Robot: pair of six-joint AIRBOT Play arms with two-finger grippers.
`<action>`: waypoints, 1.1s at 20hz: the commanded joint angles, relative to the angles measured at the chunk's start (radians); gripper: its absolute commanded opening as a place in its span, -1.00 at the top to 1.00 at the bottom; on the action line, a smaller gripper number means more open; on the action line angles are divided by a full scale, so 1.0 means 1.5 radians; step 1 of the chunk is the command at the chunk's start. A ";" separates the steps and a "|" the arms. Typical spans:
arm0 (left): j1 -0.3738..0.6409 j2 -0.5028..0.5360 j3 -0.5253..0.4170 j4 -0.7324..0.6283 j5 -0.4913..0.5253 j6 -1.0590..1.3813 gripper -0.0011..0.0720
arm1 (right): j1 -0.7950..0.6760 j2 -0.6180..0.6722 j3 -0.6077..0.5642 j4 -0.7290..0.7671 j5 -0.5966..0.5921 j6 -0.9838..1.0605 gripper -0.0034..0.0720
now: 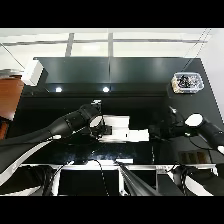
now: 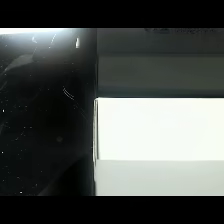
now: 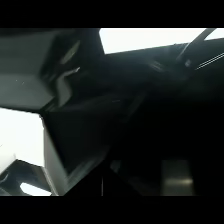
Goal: Fold the box and place the chain.
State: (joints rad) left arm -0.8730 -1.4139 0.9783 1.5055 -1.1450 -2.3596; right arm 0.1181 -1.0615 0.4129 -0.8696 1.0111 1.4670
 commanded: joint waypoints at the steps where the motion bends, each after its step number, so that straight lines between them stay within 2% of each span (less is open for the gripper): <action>1: 0.000 0.000 0.000 0.000 -0.006 0.000 0.90 | 0.070 -0.040 -0.006 0.122 -0.061 -0.048 0.77; 3: 0.000 0.000 0.000 0.000 -0.009 0.000 0.90 | 0.076 -0.040 0.008 0.164 -0.036 -0.100 -0.49; 4: 0.000 0.000 0.000 0.000 -0.011 0.000 0.90 | 0.076 -0.040 0.020 0.159 -0.014 -0.129 -0.78; 5: 0.000 0.000 0.000 0.000 -0.011 0.000 0.90 | 0.076 -0.040 0.030 0.153 0.003 -0.145 -0.89; 10: 0.000 0.000 0.000 0.001 -0.012 0.000 0.90 | 0.077 -0.040 0.068 0.160 0.086 -0.148 -0.88; 13: 0.000 0.000 0.000 0.001 -0.013 0.000 0.90 | 0.077 -0.040 0.070 0.194 0.099 -0.149 -0.88; 17: 0.000 0.000 0.000 0.001 -0.013 0.000 0.90 | 0.077 -0.040 0.070 0.215 0.096 -0.148 -0.88; 21: 0.000 0.000 0.000 0.003 -0.013 0.000 0.90 | 0.149 -0.040 0.088 0.177 0.032 -0.065 -0.82; 22: 0.000 0.000 0.000 0.003 -0.013 0.000 0.90 | 0.181 -0.040 0.097 0.157 0.011 -0.037 -0.65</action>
